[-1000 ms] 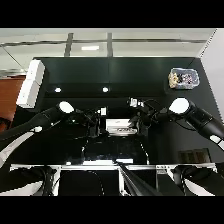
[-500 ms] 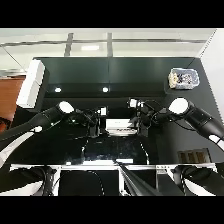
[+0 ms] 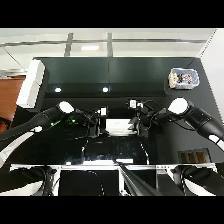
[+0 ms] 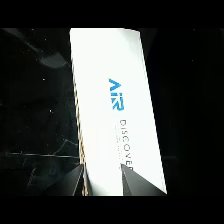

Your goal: Fold the box and place the chain.

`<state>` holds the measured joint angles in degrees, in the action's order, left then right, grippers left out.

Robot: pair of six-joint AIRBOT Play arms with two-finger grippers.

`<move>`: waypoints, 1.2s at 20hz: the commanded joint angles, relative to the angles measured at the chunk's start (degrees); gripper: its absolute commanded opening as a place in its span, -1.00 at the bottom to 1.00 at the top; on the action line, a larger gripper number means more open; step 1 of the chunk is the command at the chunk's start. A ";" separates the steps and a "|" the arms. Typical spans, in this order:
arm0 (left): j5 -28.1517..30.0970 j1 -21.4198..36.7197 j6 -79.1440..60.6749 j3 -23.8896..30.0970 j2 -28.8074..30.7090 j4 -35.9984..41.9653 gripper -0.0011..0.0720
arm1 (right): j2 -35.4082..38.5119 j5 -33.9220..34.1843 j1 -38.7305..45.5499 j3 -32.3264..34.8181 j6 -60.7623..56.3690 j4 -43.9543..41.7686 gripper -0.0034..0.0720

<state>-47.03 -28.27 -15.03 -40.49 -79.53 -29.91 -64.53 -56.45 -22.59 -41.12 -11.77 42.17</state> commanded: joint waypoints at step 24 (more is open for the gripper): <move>0.02 -0.04 0.11 0.00 -0.04 -0.02 0.37 | 4.07 2.64 0.57 1.81 -47.17 -11.93 -0.86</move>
<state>-47.05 -28.29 -14.90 -40.49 -79.53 -29.91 -60.29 -55.81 -20.36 -39.29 -50.65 32.69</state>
